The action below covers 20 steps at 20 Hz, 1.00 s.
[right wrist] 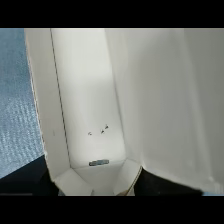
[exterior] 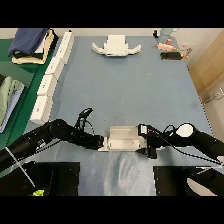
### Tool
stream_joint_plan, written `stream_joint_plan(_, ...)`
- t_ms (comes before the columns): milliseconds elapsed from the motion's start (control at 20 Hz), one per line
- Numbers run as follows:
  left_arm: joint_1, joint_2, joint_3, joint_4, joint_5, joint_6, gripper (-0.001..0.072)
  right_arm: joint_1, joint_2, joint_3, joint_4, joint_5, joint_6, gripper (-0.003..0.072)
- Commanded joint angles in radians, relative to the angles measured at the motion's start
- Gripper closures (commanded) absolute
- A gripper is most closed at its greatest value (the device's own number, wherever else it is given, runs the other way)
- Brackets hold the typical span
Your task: Fold the box.
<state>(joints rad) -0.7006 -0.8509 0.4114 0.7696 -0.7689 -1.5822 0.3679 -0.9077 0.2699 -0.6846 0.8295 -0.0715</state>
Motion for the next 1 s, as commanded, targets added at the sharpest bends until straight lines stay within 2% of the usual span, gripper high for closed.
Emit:
stream_joint_plan(0, -0.013, 0.011, 0.002, -0.025, 0.041, -0.004, 0.0241, 0.0, 0.001, 0.001, 0.0, 0.0, 0.0, 0.0113)
stream_joint_plan(50, -0.012, 0.016, 0.002, -0.026, 0.039, -0.004, 0.0242, 0.0, 0.001, 0.001, 0.0, 0.0, 0.0, 0.0113)
stream_joint_plan(100, -0.012, 0.019, 0.005, -0.025, 0.031, -0.004, 0.0281, 0.0, 0.001, 0.001, 0.0, 0.0, 0.0, 0.0113)
stream_joint_plan(150, -0.008, 0.025, 0.009, -0.025, 0.014, -0.003, 0.0425, 0.0, 0.001, 0.001, 0.0, 0.0, 0.0, 0.0113)
stream_joint_plan(200, -0.002, 0.034, 0.014, -0.009, -0.012, -0.004, 0.0467, 0.0, 0.001, 0.001, 0.0, 0.0, 0.0, 0.0112)
stream_joint_plan(300, 0.027, 0.061, 0.033, 0.049, -0.089, -0.006, 0.0464, 0.0, 0.001, 0.001, 0.0, 0.0, 0.0, 0.0113)
stream_joint_plan(450, 0.127, 0.121, 0.059, 0.144, -0.219, -0.041, 0.0464, 0.0, 0.001, 0.001, 0.0, 0.0, 0.0, 0.0113)
stream_joint_plan(600, 0.233, 0.167, 0.058, 0.189, -0.28, -0.06, 0.0467, 0.0, 0.001, 0.001, 0.0, 0.0, 0.0, 0.0112)
stream_joint_plan(650, 0.25, 0.169, 0.056, 0.197, -0.29, -0.061, 0.0556, 0.0, 0.001, 0.001, 0.0, 0.0, 0.0, 0.0112)
stream_joint_plan(700, 0.257, 0.168, 0.049, 0.202, -0.291, -0.06, 0.0695, 0.0, 0.001, 0.001, 0.0, 0.0, 0.0, 0.0113)
stream_joint_plan(950, 0.259, 0.164, -0.015, 0.204, -0.216, -0.113, 0.0695, 0.0, 0.001, 0.001, 0.0, 0.0, 0.0, 0.0113)
